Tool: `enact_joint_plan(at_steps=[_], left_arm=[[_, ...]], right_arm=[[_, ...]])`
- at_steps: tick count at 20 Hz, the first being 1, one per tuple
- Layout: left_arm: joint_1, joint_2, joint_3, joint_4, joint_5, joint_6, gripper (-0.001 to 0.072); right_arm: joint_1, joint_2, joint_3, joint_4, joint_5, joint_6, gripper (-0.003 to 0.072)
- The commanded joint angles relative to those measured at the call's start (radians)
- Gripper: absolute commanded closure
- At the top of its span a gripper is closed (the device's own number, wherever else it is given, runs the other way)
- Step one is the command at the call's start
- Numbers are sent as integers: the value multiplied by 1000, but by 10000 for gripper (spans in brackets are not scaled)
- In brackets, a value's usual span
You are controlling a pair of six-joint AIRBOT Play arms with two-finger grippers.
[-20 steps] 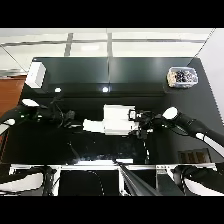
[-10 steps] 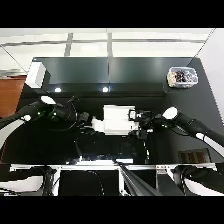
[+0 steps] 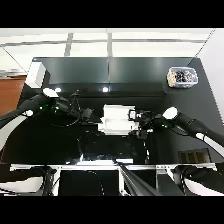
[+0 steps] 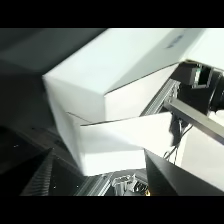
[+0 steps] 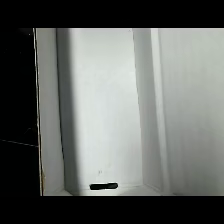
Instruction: Fold the box and place the chain.
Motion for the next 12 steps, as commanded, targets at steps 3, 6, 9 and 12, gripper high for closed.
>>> enact_joint_plan(at_steps=[3, 6, 9, 12], left_arm=[[-95, 0, 35, 74, 56, -144, 232], [-149, 0, 97, 150, 72, -281, 233], [-209, 0, 150, 192, 99, -382, 233], [-272, 0, 188, 328, 128, -525, 337]], right_arm=[[1, -1, 0, 0, 0, 0, 212], [1, -1, 0, 0, 0, 0, 212], [1, -1, 0, 0, 0, 0, 212], [1, -1, 0, 0, 0, 0, 212]])
